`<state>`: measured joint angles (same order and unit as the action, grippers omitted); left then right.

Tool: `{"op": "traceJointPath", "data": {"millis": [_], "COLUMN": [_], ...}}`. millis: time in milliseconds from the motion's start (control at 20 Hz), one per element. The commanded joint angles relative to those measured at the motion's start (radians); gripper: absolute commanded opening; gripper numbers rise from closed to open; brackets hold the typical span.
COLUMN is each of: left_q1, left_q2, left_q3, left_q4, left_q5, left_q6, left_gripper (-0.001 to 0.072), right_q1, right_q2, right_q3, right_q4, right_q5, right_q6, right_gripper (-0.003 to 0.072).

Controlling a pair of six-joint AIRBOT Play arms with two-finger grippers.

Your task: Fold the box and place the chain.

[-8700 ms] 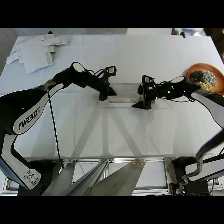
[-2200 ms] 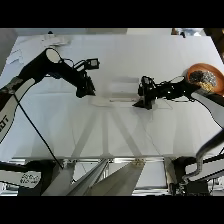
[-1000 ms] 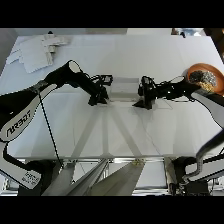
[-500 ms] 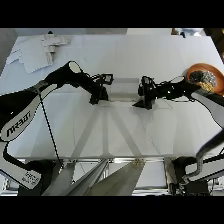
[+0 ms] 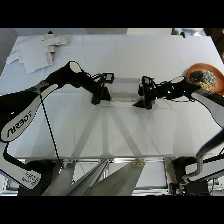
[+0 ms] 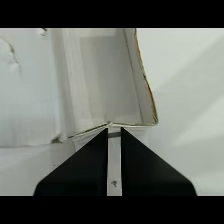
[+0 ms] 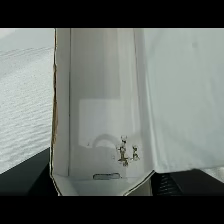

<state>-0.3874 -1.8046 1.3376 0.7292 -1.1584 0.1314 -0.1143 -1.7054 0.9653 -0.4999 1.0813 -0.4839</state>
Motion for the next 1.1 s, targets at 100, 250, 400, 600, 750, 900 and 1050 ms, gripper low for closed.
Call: {"op": "traceJointPath", "data": {"millis": [100, 250, 400, 600, 750, 900, 1050], "left_q1": [-0.001, -0.001, -0.001, -0.001, -0.001, 0.000, 0.006], "left_q2": [-0.001, -0.001, -0.001, -0.001, -0.001, 0.002, 0.024], "left_q3": [0.000, 0.000, 0.000, 0.000, 0.000, 0.000, 0.000], "left_q4": [-0.023, -0.025, -0.026, -0.026, -0.026, -0.017, -0.007], "left_q5": [0.032, 0.031, 0.028, 0.030, 0.023, 0.016, -0.028], "left_q6": [-0.001, -0.002, -0.010, -0.071, -0.114, -0.114, -0.114], "left_gripper": [0.0287, 0.0459, 0.0497, 0.0459, 0.0014, 0.0011, 0.0011], "right_q1": [0.000, 0.000, 0.000, 0.000, 0.000, 0.000, 0.000], "right_q2": [0.000, 0.000, 0.000, 0.000, 0.000, 0.000, 0.000], "right_q3": [0.000, 0.000, 0.000, 0.000, 0.000, 0.000, 0.000], "right_q4": [0.000, 0.000, 0.000, 0.000, 0.000, 0.000, 0.000], "right_q5": [0.000, 0.000, 0.000, 0.000, 0.000, 0.000, 0.000], "right_q6": [0.000, 0.000, 0.000, 0.000, 0.000, 0.000, 0.000], "right_gripper": [0.0507, 0.0507, 0.0507, 0.0507, 0.0507, 0.0507, 0.0507]}}
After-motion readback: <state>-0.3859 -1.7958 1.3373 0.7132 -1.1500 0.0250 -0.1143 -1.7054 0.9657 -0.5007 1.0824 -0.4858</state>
